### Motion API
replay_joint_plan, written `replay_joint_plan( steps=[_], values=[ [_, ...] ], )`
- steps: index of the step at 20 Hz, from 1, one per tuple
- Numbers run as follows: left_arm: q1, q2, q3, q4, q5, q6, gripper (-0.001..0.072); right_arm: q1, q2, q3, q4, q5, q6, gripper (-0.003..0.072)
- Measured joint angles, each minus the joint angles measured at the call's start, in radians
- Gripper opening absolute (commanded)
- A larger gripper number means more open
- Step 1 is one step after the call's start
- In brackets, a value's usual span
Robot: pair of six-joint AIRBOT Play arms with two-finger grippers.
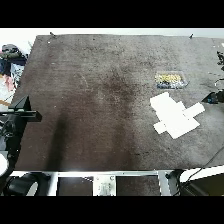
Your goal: Fold the box and place the chain.
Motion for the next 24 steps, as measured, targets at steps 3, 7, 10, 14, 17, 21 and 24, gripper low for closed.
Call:
replay_joint_plan(
  steps=[3,7,10,14,17,21,24],
  values=[
    [0.0,0.0,0.0,0.0,0.0,0.0,0.0012,0.0,-0.08,0.043,-0.013,0.055,-0.033,0.0471],
    [0.0,0.0,0.0,0.0,0.0,0.0,0.0011,0.0,-0.16,0.062,0.013,0.116,-0.077,0.0471],
    [0.0,0.0,0.0,0.0,0.0,0.0,0.0011,0.0,-0.204,0.066,0.053,0.172,-0.102,0.0457],
    [0.0,0.0,0.0,0.0,0.0,0.0,0.0012,0.0,-0.235,0.068,0.081,0.23,-0.119,0.0345],
    [0.0,0.0,0.0,0.0,0.0,0.0,0.0012,0.0,-0.241,0.063,0.092,0.268,-0.135,0.0127],
    [0.0,0.0,0.0,0.0,0.0,0.0,0.0012,0.0,-0.243,0.053,0.103,0.347,-0.161,0.0012],
    [0.0,0.0,0.0,0.0,0.0,0.0,0.0012,0.001,-0.23,0.024,0.161,0.378,-0.163,0.0012]
  ],
)
